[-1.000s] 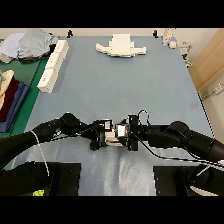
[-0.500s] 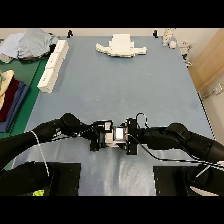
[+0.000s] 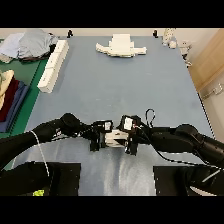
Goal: Fold the box.
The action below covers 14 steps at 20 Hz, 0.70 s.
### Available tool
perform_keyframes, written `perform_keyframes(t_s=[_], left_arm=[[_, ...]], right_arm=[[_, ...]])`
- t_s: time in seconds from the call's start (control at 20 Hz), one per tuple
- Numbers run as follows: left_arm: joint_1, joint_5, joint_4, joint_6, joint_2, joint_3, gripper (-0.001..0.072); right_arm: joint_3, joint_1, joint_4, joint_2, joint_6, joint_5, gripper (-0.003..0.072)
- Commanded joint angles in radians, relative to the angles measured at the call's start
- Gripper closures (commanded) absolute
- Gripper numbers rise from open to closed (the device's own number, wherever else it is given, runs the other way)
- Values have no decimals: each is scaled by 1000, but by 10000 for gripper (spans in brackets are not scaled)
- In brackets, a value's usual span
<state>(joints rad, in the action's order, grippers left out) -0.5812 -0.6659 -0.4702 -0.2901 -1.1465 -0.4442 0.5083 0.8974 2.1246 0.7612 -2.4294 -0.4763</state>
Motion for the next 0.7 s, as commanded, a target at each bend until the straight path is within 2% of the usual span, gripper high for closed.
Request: perform_keyframes(t_s=[0.0,0.1,0.25,0.5,0.65], left_arm=[[1,2,0,0,0,0,185],[1,2,0,0,0,0,185],[1,2,0,0,0,0,185],[1,2,0,0,0,0,185],[1,2,0,0,0,0,185]], right_arm=[[-49,-1,11,-27,274,92,598],[-105,0,27,-13,383,174,681],[-172,13,98,-15,414,261,682],[-254,70,98,-23,423,408,682],[-283,83,98,-25,425,424,681]])
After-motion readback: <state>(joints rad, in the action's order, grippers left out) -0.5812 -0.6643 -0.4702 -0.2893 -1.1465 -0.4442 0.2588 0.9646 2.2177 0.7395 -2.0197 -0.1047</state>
